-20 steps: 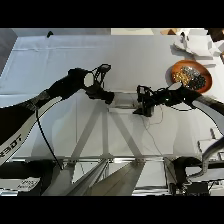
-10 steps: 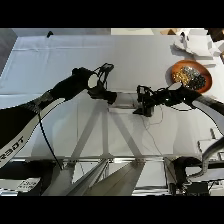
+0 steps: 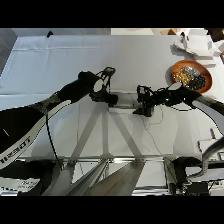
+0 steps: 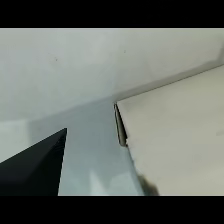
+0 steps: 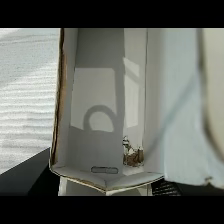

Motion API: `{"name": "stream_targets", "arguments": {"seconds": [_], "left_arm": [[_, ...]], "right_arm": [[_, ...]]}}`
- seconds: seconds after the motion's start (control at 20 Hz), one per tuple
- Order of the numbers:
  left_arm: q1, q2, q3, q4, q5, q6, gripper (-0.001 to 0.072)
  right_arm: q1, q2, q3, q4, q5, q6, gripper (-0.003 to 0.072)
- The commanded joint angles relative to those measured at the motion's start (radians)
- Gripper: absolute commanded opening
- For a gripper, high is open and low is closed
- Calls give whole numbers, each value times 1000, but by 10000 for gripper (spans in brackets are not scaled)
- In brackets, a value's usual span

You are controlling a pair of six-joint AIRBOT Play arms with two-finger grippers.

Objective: Fold the box and place the chain.

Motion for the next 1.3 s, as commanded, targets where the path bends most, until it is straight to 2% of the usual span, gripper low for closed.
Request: {"name": "stream_targets", "arguments": {"seconds": [0.0, 0.25, 0.35, 0.6, 0.65, 0.7, 0.75, 0.95, 1.05, 1.15, 1.2, 1.25], "left_arm": [[-17, -18, 1, 35, -3, -56, 627], [-30, -19, 1, 109, -19, -166, 626], [-31, -19, 2, 107, -6, -222, 555], [-42, -20, 4, 80, 29, -274, 555], [-42, -19, 4, 80, 38, -274, 536], [-42, -19, 4, 80, 39, -274, 431], [-43, -20, 4, 80, 37, -274, 381], [-45, -21, 4, 80, 26, -272, 363], [-46, -21, 4, 75, 26, -269, 255], [-51, -21, 4, 72, 27, -270, 239], [-52, -22, 4, 71, 26, -270, 130], [-52, -24, 4, 60, 27, -270, 66]], "right_arm": [[0, 0, 0, 0, 0, 0, 435], [0, 0, 0, 0, 0, 0, 435], [0, 0, 0, 0, 0, 0, 435], [0, 0, 0, 0, 0, 0, 435], [0, 0, 0, 0, 0, 0, 435], [0, 0, 0, 0, 0, 0, 435], [0, 0, 0, 0, 0, 0, 435], [0, 0, 0, 0, 0, 0, 435], [0, 0, 0, 0, 0, 0, 435], [0, 0, 0, 0, 0, 0, 435], [0, 0, 0, 0, 0, 0, 435], [0, 0, 0, 0, 0, 0, 435]]}}
